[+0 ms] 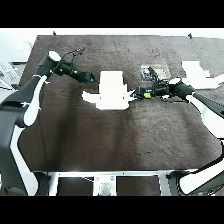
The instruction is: Fold the box and place the chain.
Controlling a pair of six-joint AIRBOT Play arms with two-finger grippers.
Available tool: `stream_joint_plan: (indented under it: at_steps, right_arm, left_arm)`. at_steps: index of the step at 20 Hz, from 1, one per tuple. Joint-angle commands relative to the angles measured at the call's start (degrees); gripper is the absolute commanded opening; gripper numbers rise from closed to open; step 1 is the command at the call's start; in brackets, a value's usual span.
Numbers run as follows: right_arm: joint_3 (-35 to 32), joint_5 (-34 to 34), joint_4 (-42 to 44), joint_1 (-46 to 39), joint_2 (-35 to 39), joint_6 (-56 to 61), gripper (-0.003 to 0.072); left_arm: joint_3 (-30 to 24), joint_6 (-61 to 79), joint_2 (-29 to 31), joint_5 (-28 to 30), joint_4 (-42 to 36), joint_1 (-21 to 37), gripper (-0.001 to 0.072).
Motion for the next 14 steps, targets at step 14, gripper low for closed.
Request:
stream_joint_plan:
  at_steps: [14]
  right_arm:
    - [0.00,0.00,0.02,0.81,0.02,-1.20,0.0008]
  left_arm:
    - [3.63,-0.11,-6.97,6.03,-3.15,-3.34,0.0588]
